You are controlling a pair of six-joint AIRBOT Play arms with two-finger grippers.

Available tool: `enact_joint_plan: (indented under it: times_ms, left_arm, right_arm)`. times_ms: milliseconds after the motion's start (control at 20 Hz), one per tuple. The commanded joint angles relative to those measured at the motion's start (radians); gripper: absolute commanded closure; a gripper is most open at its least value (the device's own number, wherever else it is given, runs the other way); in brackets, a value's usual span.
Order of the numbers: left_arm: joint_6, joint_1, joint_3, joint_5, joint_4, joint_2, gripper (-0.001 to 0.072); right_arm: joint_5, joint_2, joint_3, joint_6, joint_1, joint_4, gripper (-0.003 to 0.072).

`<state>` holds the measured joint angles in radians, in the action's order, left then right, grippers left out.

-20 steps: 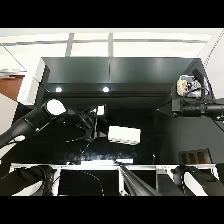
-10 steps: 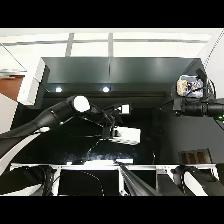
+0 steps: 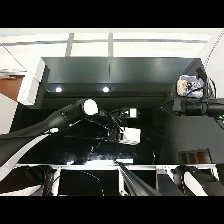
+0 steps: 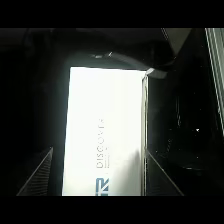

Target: Fold the box and place the chain.

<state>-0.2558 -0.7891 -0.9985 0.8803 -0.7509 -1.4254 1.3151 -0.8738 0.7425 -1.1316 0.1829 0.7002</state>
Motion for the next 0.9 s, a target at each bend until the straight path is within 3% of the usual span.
enact_joint_plan:
  times_ms: [0,850]
  left_arm:
    - [-0.003,-0.004,-0.001,0.014,-0.006,-0.008,-0.0004]
    - [-0.011,-0.004,0.005,0.014,-0.027,-0.039,-0.0004]
  right_arm:
    - [-0.003,0.000,0.001,0.018,0.000,0.001,0.0636]
    - [-0.015,0.000,0.001,0.029,0.000,0.000,0.0637]
